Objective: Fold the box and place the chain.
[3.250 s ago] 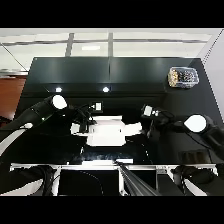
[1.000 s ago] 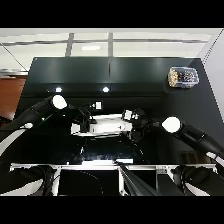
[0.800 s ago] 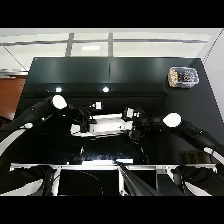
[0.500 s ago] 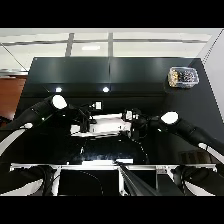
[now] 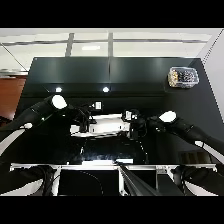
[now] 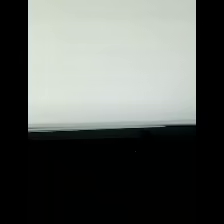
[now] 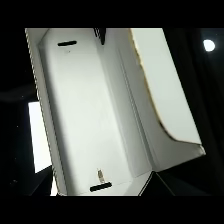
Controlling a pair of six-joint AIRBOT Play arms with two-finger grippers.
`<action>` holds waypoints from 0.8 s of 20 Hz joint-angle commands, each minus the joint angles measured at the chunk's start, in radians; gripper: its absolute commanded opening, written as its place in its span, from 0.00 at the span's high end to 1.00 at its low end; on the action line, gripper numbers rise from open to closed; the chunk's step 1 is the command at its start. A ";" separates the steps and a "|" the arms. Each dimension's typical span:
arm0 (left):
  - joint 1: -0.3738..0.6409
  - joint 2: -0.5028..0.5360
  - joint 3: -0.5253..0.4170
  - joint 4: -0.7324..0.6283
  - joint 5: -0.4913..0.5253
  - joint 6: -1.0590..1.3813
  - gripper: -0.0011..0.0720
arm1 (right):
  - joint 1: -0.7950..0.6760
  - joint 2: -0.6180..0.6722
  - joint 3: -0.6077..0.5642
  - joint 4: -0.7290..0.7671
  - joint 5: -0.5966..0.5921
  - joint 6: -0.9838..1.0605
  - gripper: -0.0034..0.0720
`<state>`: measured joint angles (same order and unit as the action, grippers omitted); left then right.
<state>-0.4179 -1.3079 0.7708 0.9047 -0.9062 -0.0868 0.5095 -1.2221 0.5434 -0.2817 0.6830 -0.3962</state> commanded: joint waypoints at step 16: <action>0.000 0.001 0.001 -0.002 -0.023 0.001 0.95 | 0.065 -0.019 0.042 -0.144 0.058 0.128 0.02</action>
<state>-0.4179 -1.3075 0.7708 0.9077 -0.9329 -0.0834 0.5426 -1.2320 0.5949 -0.3687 0.7280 -0.3058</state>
